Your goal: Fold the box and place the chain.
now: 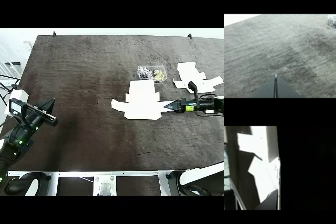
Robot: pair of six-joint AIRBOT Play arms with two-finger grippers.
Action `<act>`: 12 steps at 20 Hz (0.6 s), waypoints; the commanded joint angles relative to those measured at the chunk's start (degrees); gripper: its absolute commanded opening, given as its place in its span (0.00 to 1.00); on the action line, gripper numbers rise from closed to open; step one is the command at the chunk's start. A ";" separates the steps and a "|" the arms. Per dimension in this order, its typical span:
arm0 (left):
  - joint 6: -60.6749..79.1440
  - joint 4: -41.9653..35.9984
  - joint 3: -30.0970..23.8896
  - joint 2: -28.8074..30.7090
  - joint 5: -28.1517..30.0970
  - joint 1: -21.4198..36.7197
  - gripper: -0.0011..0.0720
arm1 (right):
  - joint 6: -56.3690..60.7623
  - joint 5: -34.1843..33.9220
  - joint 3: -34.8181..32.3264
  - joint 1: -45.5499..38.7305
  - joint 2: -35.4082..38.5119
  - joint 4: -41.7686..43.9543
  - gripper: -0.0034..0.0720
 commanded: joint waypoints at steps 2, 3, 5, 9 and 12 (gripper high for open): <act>0.00 0.02 -0.04 0.04 0.02 -0.02 0.04 | -2.64 -7.06 -13.20 9.38 7.91 14.16 0.06; 0.00 0.02 -0.04 0.04 0.04 -0.02 0.04 | -2.62 -8.90 -14.47 12.63 8.74 15.37 0.06; 0.00 0.02 -0.04 0.04 0.02 -0.02 0.04 | -2.64 -13.22 -14.80 18.69 8.94 17.70 0.06; 0.00 0.02 -0.04 0.04 0.02 -0.02 0.04 | -3.58 -25.33 -14.10 27.47 8.94 21.75 0.06; 0.00 0.02 -0.04 0.04 -0.17 -0.02 0.04 | -5.92 -31.01 -13.14 31.54 8.94 21.75 0.06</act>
